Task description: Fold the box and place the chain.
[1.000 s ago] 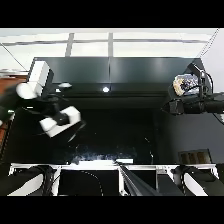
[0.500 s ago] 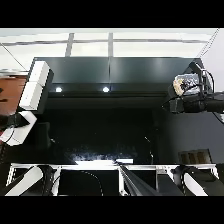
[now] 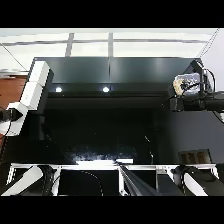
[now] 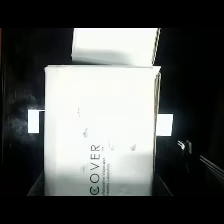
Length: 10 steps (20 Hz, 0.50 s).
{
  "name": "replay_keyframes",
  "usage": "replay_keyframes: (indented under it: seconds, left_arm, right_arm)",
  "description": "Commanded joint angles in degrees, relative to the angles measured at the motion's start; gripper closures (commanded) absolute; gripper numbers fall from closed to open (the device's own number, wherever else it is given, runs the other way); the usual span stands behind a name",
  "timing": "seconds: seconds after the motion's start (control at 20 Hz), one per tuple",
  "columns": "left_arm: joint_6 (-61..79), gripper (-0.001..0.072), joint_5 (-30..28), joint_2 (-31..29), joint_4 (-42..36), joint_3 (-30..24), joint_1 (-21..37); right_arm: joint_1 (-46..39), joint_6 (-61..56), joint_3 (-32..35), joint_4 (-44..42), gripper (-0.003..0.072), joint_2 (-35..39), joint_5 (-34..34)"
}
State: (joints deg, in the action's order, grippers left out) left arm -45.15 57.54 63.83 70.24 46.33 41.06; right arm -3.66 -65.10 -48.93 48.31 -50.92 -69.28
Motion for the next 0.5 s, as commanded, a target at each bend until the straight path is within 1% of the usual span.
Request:
replay_keyframes:
  seconds: [0.0,0.25,0.3,0.35,0.4,0.45]
  left_arm:
    - [1.70,0.0433,-2.03,2.69,-0.74,-0.02,-0.22]
    - [5.31,0.0431,-2.34,5.40,-4.70,-0.02,-0.28]
    - [6.10,0.0402,-2.29,5.92,-5.22,-0.02,-0.42]
    - [6.14,0.0330,-2.34,6.43,-4.90,-0.02,-0.87]
    - [6.16,0.0044,-2.80,6.69,-4.66,-0.02,-1.29]
    - [5.99,-0.0011,-3.43,6.71,-4.59,0.04,-1.49]
  right_arm:
    - [0.04,0.00,0.02,0.02,0.0677,0.04,1.49]
    - [0.04,-0.02,0.02,0.39,0.0677,0.04,1.62]
    - [0.04,-0.02,0.04,0.39,0.0677,0.04,1.62]
    - [0.04,-0.02,0.02,0.37,0.0677,0.02,1.62]
    - [0.04,-0.04,0.04,0.37,0.0677,0.02,1.62]
    - [0.04,-0.04,0.02,0.37,0.0677,0.02,1.62]
